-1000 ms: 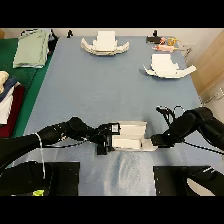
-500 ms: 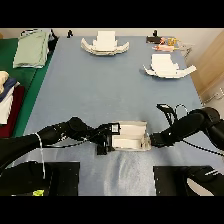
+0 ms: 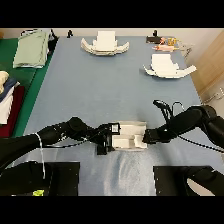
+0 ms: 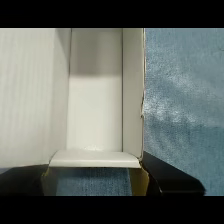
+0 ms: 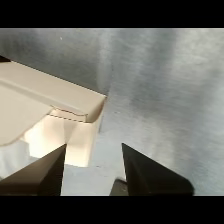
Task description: Fold the box.
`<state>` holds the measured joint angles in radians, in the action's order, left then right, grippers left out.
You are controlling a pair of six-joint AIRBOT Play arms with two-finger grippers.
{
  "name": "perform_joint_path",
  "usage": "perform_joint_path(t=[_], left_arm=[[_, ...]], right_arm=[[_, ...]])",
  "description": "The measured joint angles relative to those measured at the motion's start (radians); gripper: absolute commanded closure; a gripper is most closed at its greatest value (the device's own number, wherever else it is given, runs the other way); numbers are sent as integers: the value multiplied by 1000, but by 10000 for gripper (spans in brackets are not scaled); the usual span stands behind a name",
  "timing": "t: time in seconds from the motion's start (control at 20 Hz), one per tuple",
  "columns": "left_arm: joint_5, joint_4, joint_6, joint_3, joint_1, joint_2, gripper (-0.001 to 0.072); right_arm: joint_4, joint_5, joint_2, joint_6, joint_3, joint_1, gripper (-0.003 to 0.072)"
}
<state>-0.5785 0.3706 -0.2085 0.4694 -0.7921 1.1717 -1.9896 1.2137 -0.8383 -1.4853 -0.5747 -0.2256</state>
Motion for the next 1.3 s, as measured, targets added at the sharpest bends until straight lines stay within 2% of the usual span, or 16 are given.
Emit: perform_joint_path(t=[0.3,0.6,0.7,0.8,0.85,0.95,1.0,1.05,1.1,1.3], left_arm=[[0,0,0,0,0,0,178],[0,0,0,0,0,0,178],[0,0,0,0,0,0,178],[0,0,0,0,0,0,178],[0,0,0,0,0,0,178],[0,0,0,0,0,0,178],[0,0,0,0,0,0,178],[0,-1,0,0,0,0,178],[0,0,0,0,0,0,178],[1,0,-1,0,0,0,178]], right_arm=[[14,-64,-89,65,-11,-108,183],[243,-90,-156,435,-71,-309,185],[316,-84,-177,563,-84,-373,289],[367,-79,-197,667,-90,-423,295],[387,-77,-205,708,-92,-441,367],[420,-76,-220,781,-94,-468,465],[431,-73,-227,805,-95,-477,602],[438,-72,-235,826,-96,-486,660],[445,-70,-241,840,-97,-492,684],[461,-69,-257,868,-98,-511,684]])
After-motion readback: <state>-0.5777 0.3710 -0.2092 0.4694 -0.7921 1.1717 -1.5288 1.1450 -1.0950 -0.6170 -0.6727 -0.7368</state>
